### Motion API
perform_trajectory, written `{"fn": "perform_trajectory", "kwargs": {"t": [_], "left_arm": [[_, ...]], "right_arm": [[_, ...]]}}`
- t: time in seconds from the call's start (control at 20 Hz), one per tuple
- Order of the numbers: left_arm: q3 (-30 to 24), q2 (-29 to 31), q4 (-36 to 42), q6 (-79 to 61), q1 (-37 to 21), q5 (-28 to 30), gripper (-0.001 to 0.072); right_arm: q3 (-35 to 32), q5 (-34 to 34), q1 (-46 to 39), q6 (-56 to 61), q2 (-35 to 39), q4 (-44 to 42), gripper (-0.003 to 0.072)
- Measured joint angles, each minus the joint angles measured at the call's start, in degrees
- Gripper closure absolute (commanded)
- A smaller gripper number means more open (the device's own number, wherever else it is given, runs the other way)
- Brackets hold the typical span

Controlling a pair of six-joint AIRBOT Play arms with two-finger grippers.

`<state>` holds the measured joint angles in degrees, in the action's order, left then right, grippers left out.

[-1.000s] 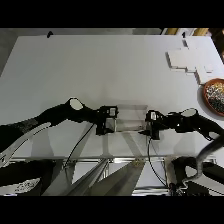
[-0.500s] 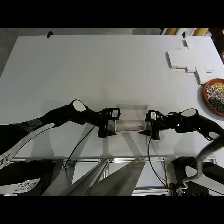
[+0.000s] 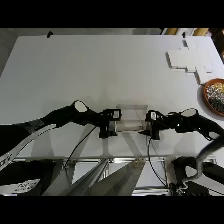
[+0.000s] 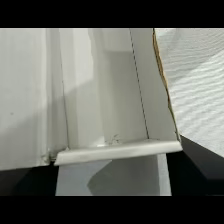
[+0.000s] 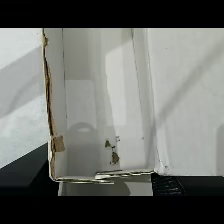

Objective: Fold the box and place the chain.

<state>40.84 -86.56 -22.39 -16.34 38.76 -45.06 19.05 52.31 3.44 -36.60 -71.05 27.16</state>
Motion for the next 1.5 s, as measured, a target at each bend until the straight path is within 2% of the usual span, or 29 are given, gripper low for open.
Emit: {"fn": "perform_trajectory", "kwargs": {"t": [0.05,0.1,0.2,1.5], "left_arm": [[0.0,0.0,0.1,0.0,0.0,0.0,0.0315],[0.0,-0.1,0.2,0.0,0.0,-0.1,0.0388],[0.0,-0.2,0.2,-0.2,0.1,-0.2,0.0421],[0.0,-0.3,0.1,-0.2,0.1,-0.2,0.042]], "right_arm": [[0.0,0.0,0.0,0.0,0.0,0.0,0.0279],[0.0,0.0,0.0,0.0,0.0,0.0,0.0279],[0.0,0.0,0.0,0.1,0.0,0.0,0.0279],[0.0,-0.2,0.0,-1.2,0.0,-0.2,0.0281]]}}
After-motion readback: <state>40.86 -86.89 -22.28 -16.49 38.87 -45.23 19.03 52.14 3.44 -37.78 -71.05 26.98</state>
